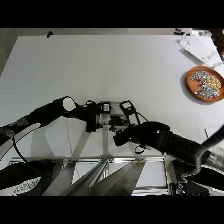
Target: Fold the box and place the chain.
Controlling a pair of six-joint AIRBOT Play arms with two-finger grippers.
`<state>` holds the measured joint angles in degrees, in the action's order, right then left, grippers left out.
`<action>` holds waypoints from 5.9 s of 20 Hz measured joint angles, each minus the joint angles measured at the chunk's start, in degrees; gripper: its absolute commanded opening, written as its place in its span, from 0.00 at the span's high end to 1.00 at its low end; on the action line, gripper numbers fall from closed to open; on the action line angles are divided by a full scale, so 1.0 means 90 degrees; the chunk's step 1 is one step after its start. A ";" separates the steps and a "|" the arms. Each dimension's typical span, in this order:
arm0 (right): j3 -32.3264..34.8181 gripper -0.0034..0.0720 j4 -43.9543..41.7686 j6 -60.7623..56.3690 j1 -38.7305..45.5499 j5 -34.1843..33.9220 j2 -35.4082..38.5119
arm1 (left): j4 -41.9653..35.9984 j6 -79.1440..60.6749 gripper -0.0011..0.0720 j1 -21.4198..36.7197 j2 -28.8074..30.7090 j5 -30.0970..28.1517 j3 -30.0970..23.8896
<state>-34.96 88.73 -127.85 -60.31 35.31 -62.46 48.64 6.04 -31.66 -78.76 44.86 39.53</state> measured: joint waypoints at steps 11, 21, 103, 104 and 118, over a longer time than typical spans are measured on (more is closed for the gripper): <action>-0.0226 0.42 0.0763 -0.1664 -0.0311 -0.0818 -0.0869 | 0.0000 0.0000 0.59 0.0000 0.0000 -0.0002 0.0000; -0.0255 0.53 0.1809 -0.3412 -0.0578 -0.1042 -0.1299 | 0.0000 0.0002 0.59 0.0000 0.0000 -0.0002 0.0000; -0.1615 0.95 -0.0651 0.4847 0.4189 0.3582 0.1027 | 0.0000 0.0000 0.59 0.0000 0.0000 0.0000 0.0000; -0.1843 0.95 -0.1001 0.5379 0.4527 0.3679 0.0818 | 0.0000 0.0000 0.59 0.0000 0.0000 -0.0002 0.0000; -0.3963 0.95 -0.3762 1.0183 0.4211 0.3636 -0.2450 | 0.0000 0.0002 0.59 0.0000 0.0000 -0.0002 0.0000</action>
<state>-70.63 54.87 -36.21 -22.41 68.03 -84.51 48.64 6.07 -31.66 -78.76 44.84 39.53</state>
